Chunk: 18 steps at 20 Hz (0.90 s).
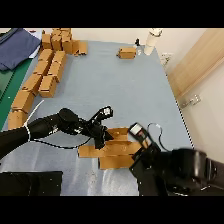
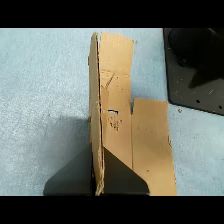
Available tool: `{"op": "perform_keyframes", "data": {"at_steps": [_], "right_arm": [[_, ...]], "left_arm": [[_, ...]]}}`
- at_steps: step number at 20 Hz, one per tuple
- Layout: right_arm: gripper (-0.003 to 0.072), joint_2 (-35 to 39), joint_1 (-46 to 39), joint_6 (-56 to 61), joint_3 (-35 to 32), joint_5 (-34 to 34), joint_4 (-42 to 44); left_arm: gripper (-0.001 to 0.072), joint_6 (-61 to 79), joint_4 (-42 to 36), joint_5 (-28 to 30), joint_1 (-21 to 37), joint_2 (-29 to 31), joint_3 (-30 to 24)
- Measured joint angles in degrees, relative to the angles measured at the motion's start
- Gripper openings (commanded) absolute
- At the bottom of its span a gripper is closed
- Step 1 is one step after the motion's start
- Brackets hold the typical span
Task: Fold the box.
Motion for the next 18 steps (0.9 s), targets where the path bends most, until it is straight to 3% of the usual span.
{"op": "perform_keyframes", "data": {"at_steps": [2, 3, 4, 5, 10, 17, 18], "right_arm": [[0.0004, 0.0, 9.0, 2.5, -1.6, 0.8, -5.6], [0.012, 0.0, 13.1, 3.4, -2.9, 1.5, -7.3], [0.0391, 0.0, 16.6, 4.0, -4.5, 2.4, -8.5], [0.0516, -0.1, 19.1, 4.4, -6.0, 3.3, -9.6], [0.0516, -1.9, 24.6, 5.2, -10.6, 5.5, -12.7], [0.0537, -7.0, 25.8, 3.3, -10.9, 6.8, -13.1], [0.0574, -8.1, 25.9, 2.8, -10.9, 7.0, -13.8]], "left_arm": [[0.0011, 0.0, 0.0, 0.0, 0.0, 0.0, 0.0], [0.0011, 0.0, 0.0, 0.0, 0.0, 0.0, 0.0], [0.0011, 0.0, 0.0, 0.0, 0.0, 0.0, 0.0], [0.0011, 0.0, 0.0, 0.0, 0.0, 0.0, 0.0], [0.0011, 0.0, 0.0, 0.0, 0.0, 0.0, 0.0], [0.0011, 0.0, 0.0, 0.0, 0.0, 0.0, 0.0], [0.0011, 0.0, 0.0, 0.0, 0.0, 0.0, 0.0]]}}
